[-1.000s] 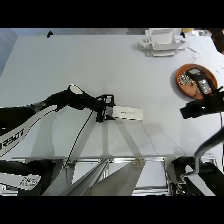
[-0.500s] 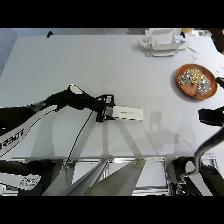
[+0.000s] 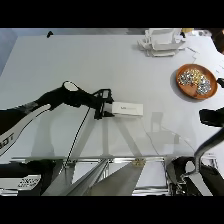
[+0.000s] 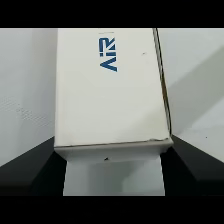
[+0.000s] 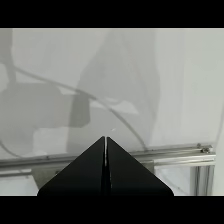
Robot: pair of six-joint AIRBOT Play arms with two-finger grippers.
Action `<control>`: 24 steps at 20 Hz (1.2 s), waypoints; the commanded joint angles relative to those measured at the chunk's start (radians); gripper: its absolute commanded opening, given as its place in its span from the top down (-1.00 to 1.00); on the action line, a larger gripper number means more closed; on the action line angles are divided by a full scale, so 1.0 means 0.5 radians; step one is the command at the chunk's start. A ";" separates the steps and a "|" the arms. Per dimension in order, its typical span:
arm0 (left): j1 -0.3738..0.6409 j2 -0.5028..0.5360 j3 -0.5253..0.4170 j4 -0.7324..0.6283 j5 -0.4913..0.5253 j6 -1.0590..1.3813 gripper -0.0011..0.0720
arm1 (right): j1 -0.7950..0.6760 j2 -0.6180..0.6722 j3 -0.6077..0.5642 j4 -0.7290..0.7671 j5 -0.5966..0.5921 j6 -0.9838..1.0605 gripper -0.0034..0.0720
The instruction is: Fold the box and place the chain.
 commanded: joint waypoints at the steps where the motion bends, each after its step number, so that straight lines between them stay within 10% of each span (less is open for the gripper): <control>1: 0.161 0.342 0.001 0.162 -0.014 -0.516 0.96 | -0.002 0.002 -0.001 0.000 0.001 0.002 0.87; 11: 1.163 1.315 0.001 1.305 0.024 -2.151 0.96 | -0.002 0.002 -0.001 0.001 0.001 0.002 0.87; 16: 1.683 1.263 -0.001 1.446 0.014 -2.670 0.95 | -0.002 0.002 0.000 0.000 0.001 0.002 0.87; 24: 1.748 0.923 -0.140 1.589 -0.026 -2.782 0.95 | -0.002 0.002 0.000 0.001 0.001 0.002 0.87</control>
